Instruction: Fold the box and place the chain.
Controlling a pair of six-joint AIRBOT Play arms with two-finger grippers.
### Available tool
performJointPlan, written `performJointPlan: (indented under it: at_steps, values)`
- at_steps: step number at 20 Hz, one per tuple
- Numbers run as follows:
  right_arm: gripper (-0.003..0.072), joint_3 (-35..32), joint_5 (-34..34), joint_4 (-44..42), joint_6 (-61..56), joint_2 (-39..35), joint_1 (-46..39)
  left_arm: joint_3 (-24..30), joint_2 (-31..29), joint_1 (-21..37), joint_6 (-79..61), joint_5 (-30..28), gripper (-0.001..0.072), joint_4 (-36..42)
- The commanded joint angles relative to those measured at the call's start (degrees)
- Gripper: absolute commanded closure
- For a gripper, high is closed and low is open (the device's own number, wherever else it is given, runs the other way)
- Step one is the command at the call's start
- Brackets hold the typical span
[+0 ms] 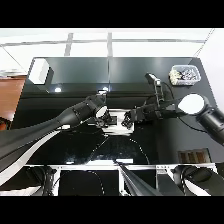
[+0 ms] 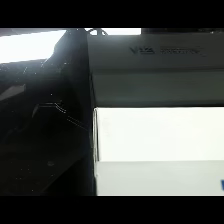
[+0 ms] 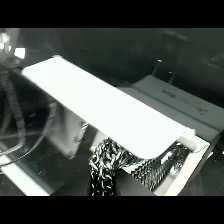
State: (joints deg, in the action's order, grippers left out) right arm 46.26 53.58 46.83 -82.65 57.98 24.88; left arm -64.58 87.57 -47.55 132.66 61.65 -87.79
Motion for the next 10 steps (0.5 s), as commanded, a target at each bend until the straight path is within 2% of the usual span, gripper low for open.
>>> performJointPlan:
  at_steps: [1, 10]
  values:
    - [0.0676, -2.0, -4.3, 0.0, -1.1, 2.9, 1.3, 0.0, 0.0, 0.0, 0.0, 0.0, 0.0682, 0.0]
    - [0.0674, -2.0, -4.2, 0.2, -1.2, 3.5, 1.8, 0.0, 0.0, 0.0, 0.0, 0.0, 0.0681, 0.0]
